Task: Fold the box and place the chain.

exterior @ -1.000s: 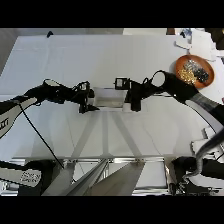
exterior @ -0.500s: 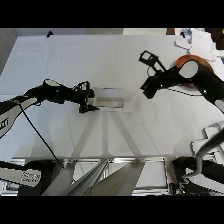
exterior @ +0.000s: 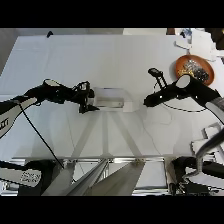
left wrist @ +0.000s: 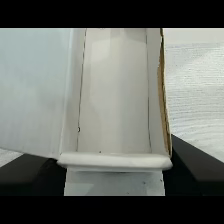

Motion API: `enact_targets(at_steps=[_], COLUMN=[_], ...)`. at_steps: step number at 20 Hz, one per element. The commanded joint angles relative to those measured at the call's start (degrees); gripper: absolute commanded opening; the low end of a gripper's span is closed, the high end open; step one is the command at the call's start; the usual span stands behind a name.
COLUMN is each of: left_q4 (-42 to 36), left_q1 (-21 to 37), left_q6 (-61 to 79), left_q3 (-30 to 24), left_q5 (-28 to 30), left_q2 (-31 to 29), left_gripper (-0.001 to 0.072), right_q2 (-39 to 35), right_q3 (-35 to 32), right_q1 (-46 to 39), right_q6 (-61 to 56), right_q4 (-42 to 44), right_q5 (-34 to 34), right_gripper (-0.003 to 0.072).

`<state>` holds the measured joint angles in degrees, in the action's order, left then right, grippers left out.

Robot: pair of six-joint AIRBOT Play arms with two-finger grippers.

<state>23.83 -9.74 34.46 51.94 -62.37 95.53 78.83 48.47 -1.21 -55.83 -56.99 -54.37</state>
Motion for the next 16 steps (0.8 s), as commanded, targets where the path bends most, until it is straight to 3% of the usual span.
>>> enact_targets(at_steps=[1, 5, 14, 16], left_q4=[0.0, 0.0, 0.0, 0.0], left_q1=[0.0, 0.0, 0.0, 0.0], left_q6=[0.0, 0.0, 0.0, 0.0], left_q3=[0.0, 0.0, 0.0, 0.0], left_q5=[0.0, 0.0, 0.0, 0.0], left_q2=[0.0, 0.0, 0.0, 0.0], left_gripper=[0.0395, 0.0395, 0.0395, 0.0395], right_q2=[0.6, 0.8, 1.5, 1.5], right_q3=[-3.5, -3.6, -3.6, -3.6], right_q1=[1.4, 4.5, 7.2, 7.2], right_q6=[-0.9, -0.7, -0.7, -0.7], right_q4=[3.9, 9.2, 18.7, 19.6], right_q5=[5.1, 9.5, 8.5, 7.5], right_gripper=[0.0011, 0.0008, 0.0019, 0.0099])
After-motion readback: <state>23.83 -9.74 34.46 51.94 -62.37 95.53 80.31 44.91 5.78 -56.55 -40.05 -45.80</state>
